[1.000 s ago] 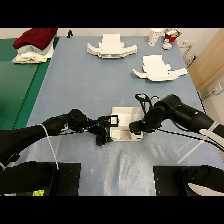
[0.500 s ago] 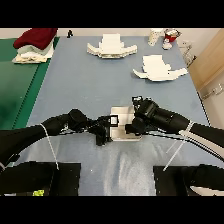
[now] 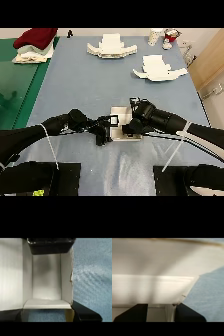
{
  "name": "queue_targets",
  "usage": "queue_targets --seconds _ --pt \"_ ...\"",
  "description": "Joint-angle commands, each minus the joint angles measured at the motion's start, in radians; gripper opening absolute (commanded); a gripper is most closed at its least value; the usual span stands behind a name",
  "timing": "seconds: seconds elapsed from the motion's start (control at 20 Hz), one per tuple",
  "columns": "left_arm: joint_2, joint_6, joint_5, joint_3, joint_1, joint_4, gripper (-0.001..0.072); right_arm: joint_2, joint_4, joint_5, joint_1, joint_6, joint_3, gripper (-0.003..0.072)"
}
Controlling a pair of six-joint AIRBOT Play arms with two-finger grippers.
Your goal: Fold the box.
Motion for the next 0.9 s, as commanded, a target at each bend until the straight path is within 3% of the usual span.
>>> queue_targets --seconds 0.0,0.3,0.35,0.55,0.7,0.85 --pt "0.0 -0.002 0.0 0.001 0.0 0.0 0.052 0.037 -0.058 -0.105 -0.002 0.007 0.002 0.0431" --pt "0.0 -0.002 0.0 0.001 0.0 0.0 0.052 0.228 -0.118 -0.179 -0.054 -0.021 0.024 0.043" --pt "0.0 -0.002 0.0 0.001 0.0 0.0 0.052 0.262 -0.127 -0.18 -0.089 -0.033 0.024 0.0399" --pt "0.0 -0.002 0.0 0.001 0.0 0.0 0.052 0.275 -0.046 -0.153 -0.352 -0.232 0.021 0.005" --pt "0.0 -0.002 0.0 0.001 0.0 0.0 0.052 0.167 0.214 -0.021 -0.594 -0.504 0.021 0.0004" --pt "0.0 -0.002 0.0 0.001 0.0 0.0 0.052 -0.026 0.734 -0.003 -0.806 -0.892 0.022 0.0004"
